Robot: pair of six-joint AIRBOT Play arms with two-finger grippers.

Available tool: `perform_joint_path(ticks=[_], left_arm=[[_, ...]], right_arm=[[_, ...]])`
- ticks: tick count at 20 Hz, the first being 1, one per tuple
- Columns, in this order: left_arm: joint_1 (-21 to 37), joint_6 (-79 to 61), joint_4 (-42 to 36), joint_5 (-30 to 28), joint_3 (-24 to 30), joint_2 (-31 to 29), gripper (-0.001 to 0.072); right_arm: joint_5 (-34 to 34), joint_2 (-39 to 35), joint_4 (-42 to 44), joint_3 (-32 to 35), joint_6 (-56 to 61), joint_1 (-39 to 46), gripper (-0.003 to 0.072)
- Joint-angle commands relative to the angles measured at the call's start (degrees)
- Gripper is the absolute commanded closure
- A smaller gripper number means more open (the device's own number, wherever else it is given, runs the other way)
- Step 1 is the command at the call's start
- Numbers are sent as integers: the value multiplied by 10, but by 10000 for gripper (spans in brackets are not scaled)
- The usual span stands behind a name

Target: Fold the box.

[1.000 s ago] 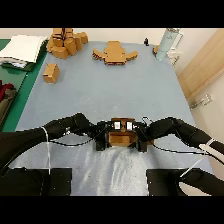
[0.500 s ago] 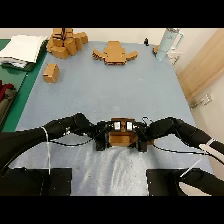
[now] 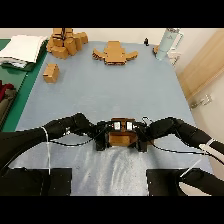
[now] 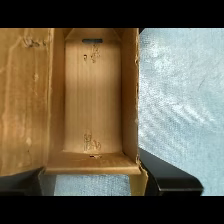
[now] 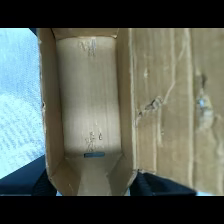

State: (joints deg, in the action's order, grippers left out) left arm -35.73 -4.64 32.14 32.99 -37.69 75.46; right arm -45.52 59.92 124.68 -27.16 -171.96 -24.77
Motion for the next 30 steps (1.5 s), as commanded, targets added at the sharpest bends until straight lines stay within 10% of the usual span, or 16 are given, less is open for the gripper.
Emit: perform_joint_path(ticks=[1, 13, 25, 26, 28, 30], left_arm=[[0, 0, 0, 0, 0, 0, 118], [0, 0, 0, 0, 0, 0, 118], [0, 0, 0, 0, 0, 0, 118], [0, 0, 0, 0, 0, 0, 118], [0, 0, 0, 0, 0, 0, 118], [0, 0, 0, 0, 0, 0, 118]], right_arm=[[0, 0, 0, 0, 0, 0, 118], [-15, -29, -30, -1, 40, 0, -34], [-207, -315, -90, 0, 395, 0, -34], [-226, -329, -91, 0, 458, 0, 17], [-239, -345, -74, 0, 619, 0, 492], [-237, -346, -70, 0, 744, 0, 492]])
